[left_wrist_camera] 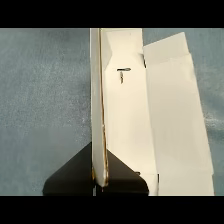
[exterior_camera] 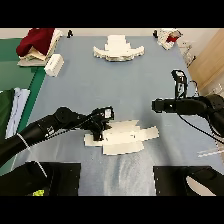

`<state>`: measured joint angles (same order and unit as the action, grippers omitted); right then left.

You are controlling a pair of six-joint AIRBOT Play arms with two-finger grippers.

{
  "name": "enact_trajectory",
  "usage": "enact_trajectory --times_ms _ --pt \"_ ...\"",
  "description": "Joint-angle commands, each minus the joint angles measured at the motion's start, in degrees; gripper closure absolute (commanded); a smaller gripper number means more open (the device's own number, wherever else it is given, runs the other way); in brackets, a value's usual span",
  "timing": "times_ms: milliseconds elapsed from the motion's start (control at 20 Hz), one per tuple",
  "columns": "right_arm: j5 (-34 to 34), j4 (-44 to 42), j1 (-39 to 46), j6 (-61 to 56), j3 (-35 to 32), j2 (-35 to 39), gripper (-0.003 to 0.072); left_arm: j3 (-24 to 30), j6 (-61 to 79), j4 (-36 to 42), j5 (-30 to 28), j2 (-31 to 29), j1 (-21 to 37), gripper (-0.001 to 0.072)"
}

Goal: Fold the box.

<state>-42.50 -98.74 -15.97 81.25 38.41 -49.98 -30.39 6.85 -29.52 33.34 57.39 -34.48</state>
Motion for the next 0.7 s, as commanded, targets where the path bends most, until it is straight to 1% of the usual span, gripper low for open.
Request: enact_trajectory --times_ms 0,150,300,450,550,650 --pt "0.0 -0.1 -0.1 -0.3 0.1 0.0 0.0370 -0.9 0.0 0.0 0.3 0.2 -0.1 0.0696" --pt "0.0 -0.1 -0.1 -0.3 0.1 0.0 0.0371 -1.0 0.0 -1.0 0.7 0.2 -0.1 0.0695" --pt "0.0 -0.1 -0.1 -0.3 0.1 0.0 0.0371 -1.1 1.4 -0.9 -2.6 0.2 -0.1 0.0695" --pt "0.0 -0.1 -0.1 -0.5 0.1 0.0 0.0371 -1.2 4.9 0.2 -3.0 0.2 -0.1 0.0695" --pt "0.1 -0.1 -0.1 -0.5 0.1 0.0 0.0371 -1.2 7.6 1.7 -0.7 0.3 0.5 0.0695" --pt "0.2 -0.1 -0.1 -0.5 0.1 0.0 0.0371 -2.1 9.2 3.3 4.8 1.6 3.2 0.0695"
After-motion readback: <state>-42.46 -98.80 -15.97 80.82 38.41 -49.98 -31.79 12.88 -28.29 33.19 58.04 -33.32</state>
